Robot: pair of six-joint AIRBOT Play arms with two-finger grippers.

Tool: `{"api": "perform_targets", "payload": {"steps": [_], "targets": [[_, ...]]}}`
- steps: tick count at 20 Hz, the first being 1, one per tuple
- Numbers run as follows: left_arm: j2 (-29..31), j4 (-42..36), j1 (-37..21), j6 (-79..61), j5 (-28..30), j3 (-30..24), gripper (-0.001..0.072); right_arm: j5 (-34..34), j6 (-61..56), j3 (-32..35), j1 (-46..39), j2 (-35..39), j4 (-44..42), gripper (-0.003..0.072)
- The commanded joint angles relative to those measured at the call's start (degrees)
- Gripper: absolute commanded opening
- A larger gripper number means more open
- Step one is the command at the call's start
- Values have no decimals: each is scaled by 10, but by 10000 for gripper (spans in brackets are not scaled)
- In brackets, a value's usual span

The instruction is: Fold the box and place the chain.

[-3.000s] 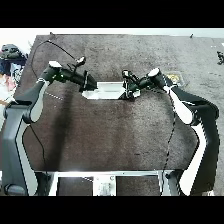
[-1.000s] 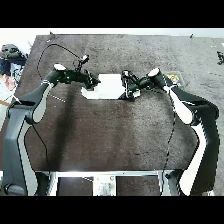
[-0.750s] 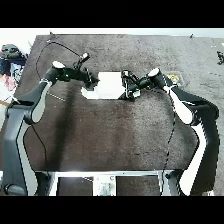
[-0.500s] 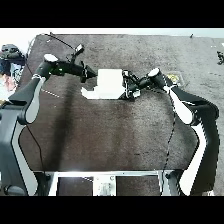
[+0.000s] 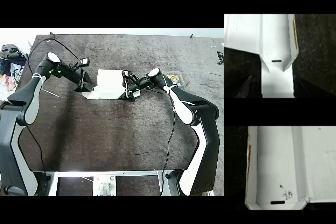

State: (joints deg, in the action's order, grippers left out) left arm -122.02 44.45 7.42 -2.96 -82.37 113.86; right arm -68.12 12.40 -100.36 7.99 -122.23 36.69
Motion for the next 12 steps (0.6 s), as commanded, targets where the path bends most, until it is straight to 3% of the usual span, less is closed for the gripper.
{"api": "perform_targets", "payload": {"steps": [1,6,10,12], "targets": [[0,47,12,0,33,-21,695,0,0,0,0,0,0,421],[0,67,40,47,74,-23,693,0,0,0,0,0,0,422],[0,68,55,73,75,-23,692,0,0,0,0,0,0,422],[0,68,59,74,75,-23,593,0,0,0,0,0,0,421]]}}
